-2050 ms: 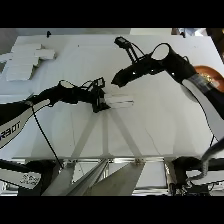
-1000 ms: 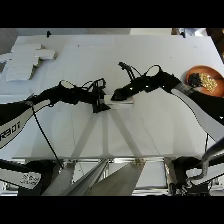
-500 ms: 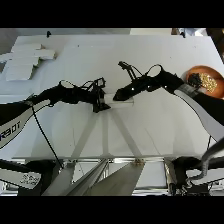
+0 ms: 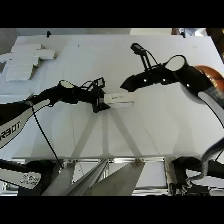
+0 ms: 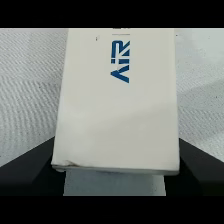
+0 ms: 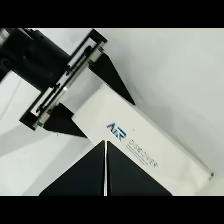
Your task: Fold the box and place the chain.
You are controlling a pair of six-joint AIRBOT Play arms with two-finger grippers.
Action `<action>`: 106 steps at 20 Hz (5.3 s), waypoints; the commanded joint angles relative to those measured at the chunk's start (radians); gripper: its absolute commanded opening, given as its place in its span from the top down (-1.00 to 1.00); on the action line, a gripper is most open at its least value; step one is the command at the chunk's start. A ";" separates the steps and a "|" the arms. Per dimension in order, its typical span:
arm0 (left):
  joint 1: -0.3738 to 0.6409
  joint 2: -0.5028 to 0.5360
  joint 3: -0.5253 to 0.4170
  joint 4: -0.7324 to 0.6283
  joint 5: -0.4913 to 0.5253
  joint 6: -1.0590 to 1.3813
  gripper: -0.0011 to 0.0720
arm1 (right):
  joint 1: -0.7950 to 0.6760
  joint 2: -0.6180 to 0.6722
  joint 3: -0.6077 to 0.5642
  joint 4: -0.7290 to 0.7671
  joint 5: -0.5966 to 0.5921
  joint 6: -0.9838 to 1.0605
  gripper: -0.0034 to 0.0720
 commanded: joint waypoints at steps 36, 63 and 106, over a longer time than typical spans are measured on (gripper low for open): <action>0.000 0.001 0.000 0.001 -0.001 0.000 -0.34 | -0.026 0.360 -0.254 0.126 -0.238 -0.145 0.87; 0.002 0.001 0.000 0.002 -0.008 0.000 -0.34 | -0.323 0.538 -0.254 -0.698 -0.182 0.417 0.87; 0.187 0.350 0.000 -0.764 1.353 0.190 -0.34 | -0.323 0.538 -0.254 -0.698 -0.182 0.417 0.87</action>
